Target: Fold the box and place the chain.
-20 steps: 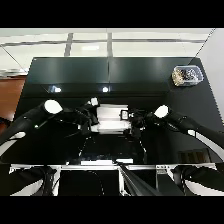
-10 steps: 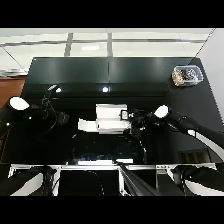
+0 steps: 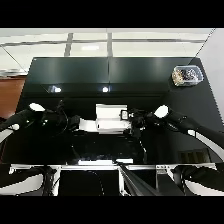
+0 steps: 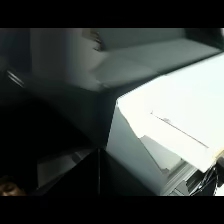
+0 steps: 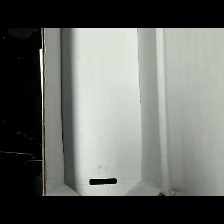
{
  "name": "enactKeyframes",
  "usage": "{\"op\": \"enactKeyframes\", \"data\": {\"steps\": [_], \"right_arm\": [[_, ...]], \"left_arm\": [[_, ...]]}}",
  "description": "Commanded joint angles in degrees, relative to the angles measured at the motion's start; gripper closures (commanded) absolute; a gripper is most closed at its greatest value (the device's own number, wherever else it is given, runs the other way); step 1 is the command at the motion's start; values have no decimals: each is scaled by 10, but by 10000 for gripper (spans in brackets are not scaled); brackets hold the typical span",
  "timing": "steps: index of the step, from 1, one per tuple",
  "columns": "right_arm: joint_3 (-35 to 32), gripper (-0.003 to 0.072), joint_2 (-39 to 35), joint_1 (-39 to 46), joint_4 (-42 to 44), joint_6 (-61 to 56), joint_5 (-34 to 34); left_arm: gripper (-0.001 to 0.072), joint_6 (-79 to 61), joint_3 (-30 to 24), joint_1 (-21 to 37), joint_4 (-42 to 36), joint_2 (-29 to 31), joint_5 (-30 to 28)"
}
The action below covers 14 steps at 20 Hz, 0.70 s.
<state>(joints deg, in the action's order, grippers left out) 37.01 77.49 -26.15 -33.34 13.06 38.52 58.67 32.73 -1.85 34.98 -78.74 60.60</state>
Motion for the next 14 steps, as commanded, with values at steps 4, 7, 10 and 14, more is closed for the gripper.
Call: {"op": "enactKeyframes", "data": {"steps": [4, 7, 10, 14], "right_arm": [[0, 471, 0, 0, 0, 0, 0], [0, 471, 0, 0, 0, 0, 0], [0, 471, 0, 0, 0, 0, 0], [0, 471, 0, 0, 0, 0, 0]], "left_arm": [[162, -67, 40, -19, -41, -12, 75], [-1, -63, 63, -22, -42, -12, 77], [0, -57, 79, -48, -41, -12, 76], [52, -33, 105, -104, -32, -12, 69]]}}
